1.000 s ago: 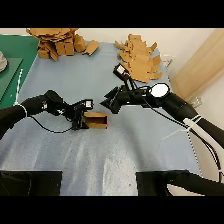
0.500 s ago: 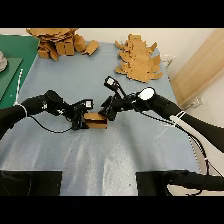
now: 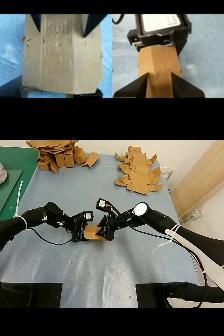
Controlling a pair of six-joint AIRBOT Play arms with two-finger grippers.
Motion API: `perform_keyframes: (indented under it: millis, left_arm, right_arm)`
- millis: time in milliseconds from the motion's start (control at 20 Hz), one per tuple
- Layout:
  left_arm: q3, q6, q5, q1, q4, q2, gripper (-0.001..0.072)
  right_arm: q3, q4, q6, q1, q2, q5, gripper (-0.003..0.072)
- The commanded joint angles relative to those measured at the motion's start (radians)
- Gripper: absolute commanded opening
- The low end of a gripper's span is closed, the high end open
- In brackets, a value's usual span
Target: Fold the box.
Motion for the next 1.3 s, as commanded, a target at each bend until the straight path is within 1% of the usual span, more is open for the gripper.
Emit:
perform_keyframes:
  millis: [0, 150, 300, 500, 650, 700, 750, 800, 850, 900, 1050, 1150, 1250]
  left_arm:
    - [-0.001, 0.000, -0.003, 0.000, -0.002, 0.000, 0.0528]
    - [-0.001, 0.000, -0.003, 0.000, -0.002, 0.000, 0.0528]
    - [-0.001, 0.000, -0.003, 0.000, -0.002, 0.000, 0.0528]
    - [-0.001, 0.000, -0.003, 0.000, -0.002, 0.000, 0.0528]
    - [-0.001, 0.000, -0.003, 0.000, -0.002, 0.000, 0.0528]
    - [-0.001, 0.000, -0.003, 0.000, -0.002, 0.000, 0.0528]
    - [-0.001, 0.000, -0.003, 0.000, -0.002, 0.000, 0.0528]
    - [-0.001, 0.000, -0.003, 0.000, -0.002, 0.000, 0.0528]
    - [-0.001, 0.000, -0.003, 0.000, -0.002, 0.000, 0.0528]
    - [-0.001, 0.000, -0.003, 0.000, -0.002, 0.000, 0.0528]
    - [-0.001, 0.000, -0.003, 0.000, -0.002, 0.000, 0.0528]
    - [-0.001, 0.000, -0.003, 0.000, -0.002, 0.000, 0.0528]
    - [-0.001, 0.000, -0.003, 0.000, -0.002, 0.000, 0.0528]
  right_arm:
    - [0.000, -0.005, -0.018, 0.014, -0.001, 0.018, 0.0455]
    - [0.001, -0.037, -0.022, 0.026, 0.000, 0.013, 0.0455]
    - [0.000, -0.132, -0.017, 0.059, 0.000, -0.050, 0.0455]
    - [0.000, -0.180, -0.017, 0.076, 0.000, -0.141, 0.0454]
    - [0.001, -0.196, -0.018, 0.079, 0.000, -0.149, 0.0454]
    - [0.000, -0.214, -0.018, 0.087, 0.000, -0.149, 0.0437]
    - [0.000, -0.226, -0.018, 0.093, 0.000, -0.149, 0.0402]
    - [0.000, -0.230, -0.017, 0.100, 0.002, -0.148, 0.0341]
    - [0.001, -0.230, -0.010, 0.104, 0.006, -0.151, 0.0337]
    - [0.001, -0.229, 0.001, 0.105, 0.013, -0.150, 0.0282]
    - [0.001, -0.230, 0.009, 0.105, 0.039, -0.151, 0.0281]
    - [0.001, -0.229, 0.017, 0.105, 0.063, -0.151, 0.0229]
    - [0.000, -0.230, 0.025, 0.105, 0.078, -0.151, 0.0229]
